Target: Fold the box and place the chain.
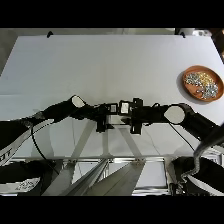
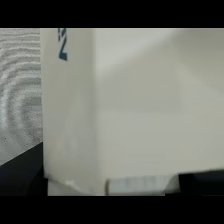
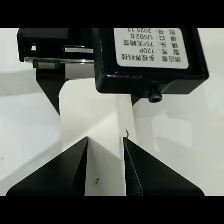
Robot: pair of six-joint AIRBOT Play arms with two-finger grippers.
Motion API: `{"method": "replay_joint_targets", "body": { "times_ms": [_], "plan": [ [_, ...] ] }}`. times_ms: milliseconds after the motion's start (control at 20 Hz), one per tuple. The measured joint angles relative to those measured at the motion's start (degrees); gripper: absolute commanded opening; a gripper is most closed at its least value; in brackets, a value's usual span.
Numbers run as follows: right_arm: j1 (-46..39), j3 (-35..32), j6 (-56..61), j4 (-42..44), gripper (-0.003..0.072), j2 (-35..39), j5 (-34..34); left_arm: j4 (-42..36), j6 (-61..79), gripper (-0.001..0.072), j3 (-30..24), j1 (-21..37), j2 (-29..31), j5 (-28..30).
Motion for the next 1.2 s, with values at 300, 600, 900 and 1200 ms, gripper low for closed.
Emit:
{"method": "replay_joint_targets", "body": {
  "times_ms": [300,600,900,1200],
  "plan": [
    [0.0,-0.1,0.4,-1.5,0.0222,-1.7,0.3,0.0,0.0,0.0387,0.0,0.0,0.0,0.0],
    [0.0,-0.1,1.1,-1.8,0.0152,-2.2,-0.1,0.0,0.0,0.0387,0.0,0.0,0.0,0.0],
    [0.0,-0.4,1.7,-1.8,0.0099,-2.3,0.2,0.0,0.0,0.0387,0.0,0.0,0.0,0.0],
    [1.5,-0.9,1.8,-1.9,0.0099,-2.3,0.8,0.2,0.2,0.0387,0.0,0.0,0.0,0.0]
  ]
}}
